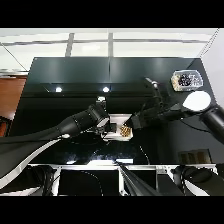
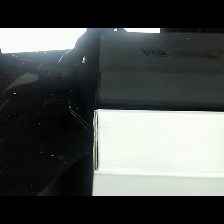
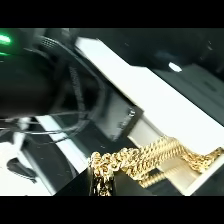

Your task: Fold the box and place the chain.

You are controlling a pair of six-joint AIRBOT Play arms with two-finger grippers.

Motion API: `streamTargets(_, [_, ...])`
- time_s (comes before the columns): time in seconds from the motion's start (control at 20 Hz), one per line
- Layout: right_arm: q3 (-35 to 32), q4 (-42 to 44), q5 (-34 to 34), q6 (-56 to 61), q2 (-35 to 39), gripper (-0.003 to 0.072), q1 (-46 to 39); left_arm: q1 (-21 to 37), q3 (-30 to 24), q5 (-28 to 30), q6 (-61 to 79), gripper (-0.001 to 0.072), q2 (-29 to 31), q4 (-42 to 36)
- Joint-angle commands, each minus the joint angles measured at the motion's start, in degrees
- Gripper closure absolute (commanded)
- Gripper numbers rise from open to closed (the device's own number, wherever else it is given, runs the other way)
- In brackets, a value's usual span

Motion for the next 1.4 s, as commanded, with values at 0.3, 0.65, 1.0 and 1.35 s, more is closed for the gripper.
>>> streamTargets(0.3, [-0.26,-8.04,-3.8,3.41,-2.78,0.0343,1.84,0.0,0.04,0.7,0.98,0.068,0.02,0.0])
streamTargets(0.65, [7.54,-15.19,7.23,3.23,3.65,0.0348,-13.09,1.07,0.07,1.68,-1.14,0.0667,0.02,-1.97])
streamTargets(1.0, [7.52,-15.17,10.16,3.26,6.73,0.0348,-20.68,0.98,3.39,-1.62,9.46,0.0187,4.28,-3.58])
streamTargets(1.35, [7.52,-18.91,10.19,1.6,6.73,0.0348,-20.65,9.79,-8.7,-10.51,32.65,0.019,25.86,1.27])
